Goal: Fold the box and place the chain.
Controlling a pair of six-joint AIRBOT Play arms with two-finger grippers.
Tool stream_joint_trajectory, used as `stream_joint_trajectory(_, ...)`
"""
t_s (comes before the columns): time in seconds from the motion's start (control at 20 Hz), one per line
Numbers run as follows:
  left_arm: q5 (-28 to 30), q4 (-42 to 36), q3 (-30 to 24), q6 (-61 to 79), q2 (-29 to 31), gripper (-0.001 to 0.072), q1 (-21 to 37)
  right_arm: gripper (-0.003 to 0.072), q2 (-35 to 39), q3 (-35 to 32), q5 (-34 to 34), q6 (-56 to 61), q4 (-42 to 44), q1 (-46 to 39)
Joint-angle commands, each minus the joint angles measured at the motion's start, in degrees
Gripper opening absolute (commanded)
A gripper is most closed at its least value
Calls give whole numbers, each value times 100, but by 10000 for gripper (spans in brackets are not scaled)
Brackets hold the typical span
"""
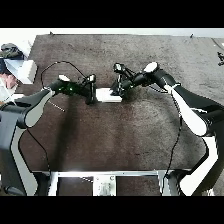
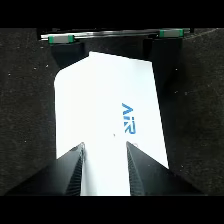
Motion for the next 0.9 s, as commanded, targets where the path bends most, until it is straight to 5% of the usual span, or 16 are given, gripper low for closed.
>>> stream_joint_trajectory(0.0,-7,9,-2,7,-2,352,2,328,2,-2,-144,-48,0,-2)
stream_joint_trajectory(0.75,-7,7,-2,7,-2,352,4,247,155,2,-483,-302,17,-2)
stream_joint_trajectory(0.85,-7,9,-2,7,-2,352,2,127,155,2,-476,-302,17,-2)
